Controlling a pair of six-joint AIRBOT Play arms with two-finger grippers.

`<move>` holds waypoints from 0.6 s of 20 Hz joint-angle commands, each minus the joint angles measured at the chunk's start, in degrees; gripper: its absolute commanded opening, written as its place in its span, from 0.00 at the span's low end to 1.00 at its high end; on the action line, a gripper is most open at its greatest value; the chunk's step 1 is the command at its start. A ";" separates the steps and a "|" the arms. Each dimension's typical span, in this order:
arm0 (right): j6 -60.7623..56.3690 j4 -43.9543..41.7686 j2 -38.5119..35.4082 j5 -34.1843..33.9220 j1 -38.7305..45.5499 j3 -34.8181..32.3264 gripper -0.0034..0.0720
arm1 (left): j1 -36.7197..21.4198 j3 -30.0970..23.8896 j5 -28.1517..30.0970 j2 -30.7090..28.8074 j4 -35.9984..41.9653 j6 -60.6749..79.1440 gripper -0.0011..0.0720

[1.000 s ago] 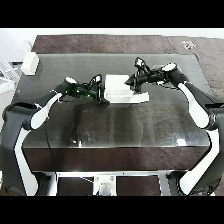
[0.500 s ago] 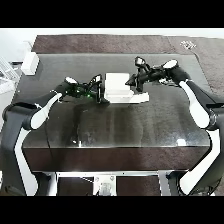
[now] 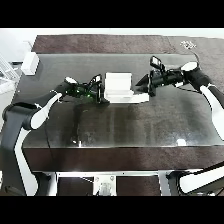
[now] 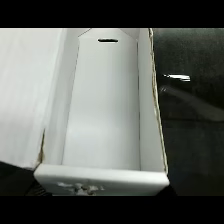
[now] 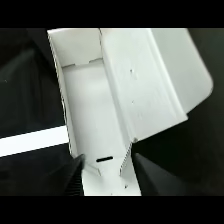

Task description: Fold the box and place the chain.

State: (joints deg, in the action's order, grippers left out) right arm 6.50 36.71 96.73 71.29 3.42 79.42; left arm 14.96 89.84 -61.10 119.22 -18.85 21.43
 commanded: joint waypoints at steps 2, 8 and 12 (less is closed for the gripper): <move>10.19 -0.24 -1.16 -6.23 2.25 -8.37 0.65 | 0.00 0.02 0.00 0.00 -0.02 0.00 0.68; 16.44 -4.22 2.89 -6.27 1.68 -8.33 0.73 | 0.00 0.02 0.02 0.00 -0.02 0.00 0.68; 18.47 -5.70 4.55 -6.86 0.57 -7.19 0.73 | 0.00 0.02 -0.04 0.00 -0.02 0.00 0.68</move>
